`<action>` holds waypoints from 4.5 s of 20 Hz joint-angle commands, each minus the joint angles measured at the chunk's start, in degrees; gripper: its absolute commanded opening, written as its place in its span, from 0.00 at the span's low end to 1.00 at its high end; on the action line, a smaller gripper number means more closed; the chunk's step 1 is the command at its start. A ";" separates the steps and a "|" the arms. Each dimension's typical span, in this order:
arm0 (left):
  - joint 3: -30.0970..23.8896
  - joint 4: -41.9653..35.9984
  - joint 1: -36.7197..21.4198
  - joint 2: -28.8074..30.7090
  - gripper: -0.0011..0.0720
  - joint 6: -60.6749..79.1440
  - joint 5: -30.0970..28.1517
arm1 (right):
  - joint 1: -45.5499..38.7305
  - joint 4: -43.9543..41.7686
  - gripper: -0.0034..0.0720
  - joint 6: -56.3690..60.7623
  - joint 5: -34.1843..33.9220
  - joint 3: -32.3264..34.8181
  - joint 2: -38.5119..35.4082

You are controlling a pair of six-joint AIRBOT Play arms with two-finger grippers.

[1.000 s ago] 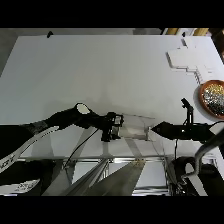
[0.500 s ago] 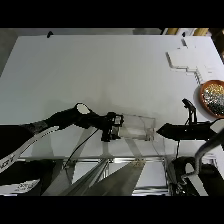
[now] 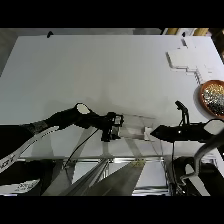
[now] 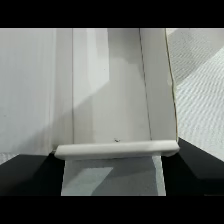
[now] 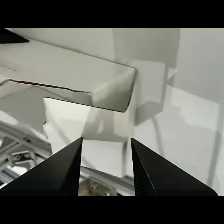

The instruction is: Fold the box and place the chain.

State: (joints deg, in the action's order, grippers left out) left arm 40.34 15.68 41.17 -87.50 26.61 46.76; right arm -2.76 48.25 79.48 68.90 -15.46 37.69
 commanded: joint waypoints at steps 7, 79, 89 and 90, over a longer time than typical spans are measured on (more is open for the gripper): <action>0.02 0.00 -0.02 -0.02 0.30 0.00 0.00 | 11.21 4.87 0.50 6.01 -7.48 -3.69 0.57; 0.04 0.00 -0.02 -0.02 0.30 0.00 -0.02 | 47.04 38.29 0.32 61.48 -15.19 -15.45 22.97; 0.02 0.00 -0.02 -0.02 0.30 0.00 -0.02 | 47.04 44.33 0.37 51.36 0.13 -16.24 4.39; 0.04 0.00 -0.02 -0.02 0.30 0.02 -0.02 | 46.60 45.70 0.37 50.75 1.99 -16.79 1.95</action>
State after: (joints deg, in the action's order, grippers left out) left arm 40.34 15.57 41.17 -87.50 26.61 46.81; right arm 44.14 90.61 132.81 65.04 -31.53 46.26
